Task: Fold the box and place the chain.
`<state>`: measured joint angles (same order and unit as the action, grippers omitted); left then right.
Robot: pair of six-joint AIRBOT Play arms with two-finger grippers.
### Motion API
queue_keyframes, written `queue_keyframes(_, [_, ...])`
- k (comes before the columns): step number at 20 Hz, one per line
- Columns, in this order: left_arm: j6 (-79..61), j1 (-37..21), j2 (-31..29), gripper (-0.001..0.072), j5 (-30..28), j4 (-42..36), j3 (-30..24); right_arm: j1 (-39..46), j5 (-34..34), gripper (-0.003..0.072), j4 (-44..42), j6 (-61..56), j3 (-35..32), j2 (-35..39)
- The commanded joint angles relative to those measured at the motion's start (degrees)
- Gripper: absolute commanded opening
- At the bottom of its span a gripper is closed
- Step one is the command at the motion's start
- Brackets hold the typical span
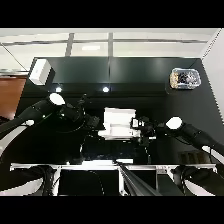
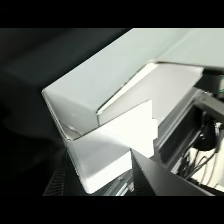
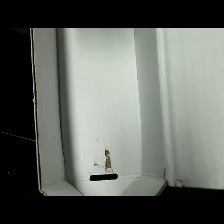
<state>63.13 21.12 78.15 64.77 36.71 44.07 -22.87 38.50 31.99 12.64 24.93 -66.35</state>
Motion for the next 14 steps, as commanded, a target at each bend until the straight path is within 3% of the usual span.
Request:
queue_keyframes(1, [7.58,2.99,0.0,0.0466,-2.05,6.73,1.64,-0.02,0.02,0.0167,-0.02,-0.02,-0.04,0.02])
queue_keyframes(14, [23.96,9.16,0.02,0.0467,-5.81,14.32,5.7,-0.02,0.02,0.0167,-0.02,-0.02,-0.04,0.02])
